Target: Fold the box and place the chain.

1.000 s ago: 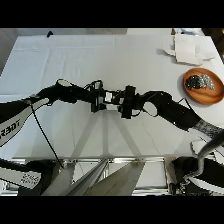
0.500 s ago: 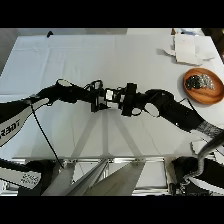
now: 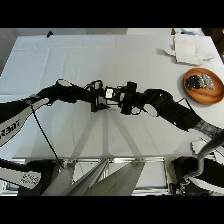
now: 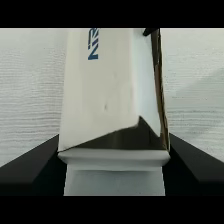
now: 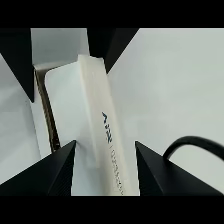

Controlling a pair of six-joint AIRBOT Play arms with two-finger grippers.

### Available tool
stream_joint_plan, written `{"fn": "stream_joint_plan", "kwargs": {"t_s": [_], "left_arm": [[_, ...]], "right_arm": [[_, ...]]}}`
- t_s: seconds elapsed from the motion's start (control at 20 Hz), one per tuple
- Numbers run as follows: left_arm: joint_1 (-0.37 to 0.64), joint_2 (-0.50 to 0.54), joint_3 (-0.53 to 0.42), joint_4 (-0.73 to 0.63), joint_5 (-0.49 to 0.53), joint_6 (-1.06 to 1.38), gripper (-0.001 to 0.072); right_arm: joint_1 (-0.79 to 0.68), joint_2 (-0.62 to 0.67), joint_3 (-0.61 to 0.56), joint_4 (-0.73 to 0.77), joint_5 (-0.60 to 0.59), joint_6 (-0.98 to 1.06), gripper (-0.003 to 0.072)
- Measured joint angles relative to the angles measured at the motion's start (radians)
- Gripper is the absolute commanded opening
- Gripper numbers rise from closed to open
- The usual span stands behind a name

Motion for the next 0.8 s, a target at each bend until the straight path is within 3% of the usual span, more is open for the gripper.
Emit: {"fn": "stream_joint_plan", "kwargs": {"t_s": [0.1, 0.8], "left_arm": [[0.000, 0.000, 0.000, 0.000, 0.000, 0.000, 0.0368], [0.000, 0.000, 0.000, 0.001, -0.003, 0.001, 0.0368]], "right_arm": [[0.000, -0.009, 0.000, -0.003, 0.002, 0.011, 0.0336], [0.000, -0.021, -0.009, 0.007, 0.069, 0.041, 0.0335]]}}
